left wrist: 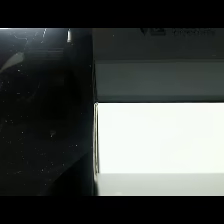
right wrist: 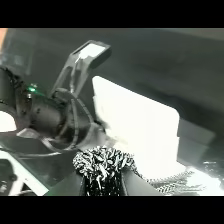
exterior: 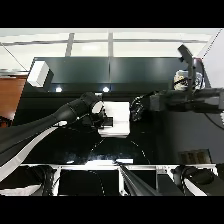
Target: Fold the box and place the chain.
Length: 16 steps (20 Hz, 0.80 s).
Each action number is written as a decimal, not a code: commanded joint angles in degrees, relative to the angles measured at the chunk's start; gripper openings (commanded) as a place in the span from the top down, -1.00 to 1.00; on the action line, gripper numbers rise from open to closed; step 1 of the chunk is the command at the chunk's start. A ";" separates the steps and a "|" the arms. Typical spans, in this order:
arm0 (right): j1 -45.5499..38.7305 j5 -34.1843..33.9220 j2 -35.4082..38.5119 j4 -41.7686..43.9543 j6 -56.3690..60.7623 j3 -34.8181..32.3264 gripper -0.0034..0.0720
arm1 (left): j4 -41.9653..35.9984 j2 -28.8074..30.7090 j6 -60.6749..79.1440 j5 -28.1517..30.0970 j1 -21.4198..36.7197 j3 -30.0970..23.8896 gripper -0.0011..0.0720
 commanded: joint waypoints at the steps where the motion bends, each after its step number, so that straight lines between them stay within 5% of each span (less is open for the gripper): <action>1: 3.72 -8.02 0.13 4.42 1.46 -2.73 0.87 | 0.02 0.00 0.00 0.02 0.04 0.04 0.89; 16: 9.51 -9.57 -14.34 2.14 1.92 -3.89 0.87 | 0.02 0.00 0.00 0.04 0.04 0.04 0.89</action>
